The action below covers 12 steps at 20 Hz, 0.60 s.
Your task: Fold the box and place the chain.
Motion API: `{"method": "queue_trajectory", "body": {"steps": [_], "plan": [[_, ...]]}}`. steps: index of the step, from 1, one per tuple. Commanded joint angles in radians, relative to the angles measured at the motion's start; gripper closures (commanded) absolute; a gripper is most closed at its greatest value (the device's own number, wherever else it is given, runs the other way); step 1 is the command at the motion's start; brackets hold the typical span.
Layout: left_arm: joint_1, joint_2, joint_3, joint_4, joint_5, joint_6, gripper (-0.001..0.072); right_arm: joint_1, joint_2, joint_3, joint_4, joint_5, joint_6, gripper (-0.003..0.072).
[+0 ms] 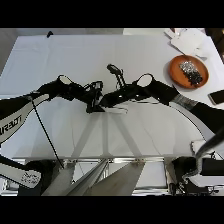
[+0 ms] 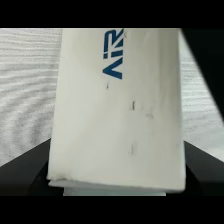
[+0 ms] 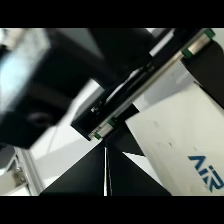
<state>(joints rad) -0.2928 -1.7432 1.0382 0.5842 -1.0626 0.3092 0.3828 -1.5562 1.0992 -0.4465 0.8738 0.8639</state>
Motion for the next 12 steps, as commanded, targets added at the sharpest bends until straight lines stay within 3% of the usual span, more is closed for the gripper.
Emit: {"method": "queue_trajectory", "body": {"steps": [1, 12], "plan": [[0.0, -0.001, 0.0, 0.0, 0.0, 0.0, 0.033, -0.001, 0.029, 0.0, 0.018, -0.069, 0.009, 0.0675], [0.0, -0.001, 0.0, 0.0, 0.0, 0.0, 0.033, 0.0, -0.063, -0.029, -0.026, -0.102, 0.132, 0.0677]]}}
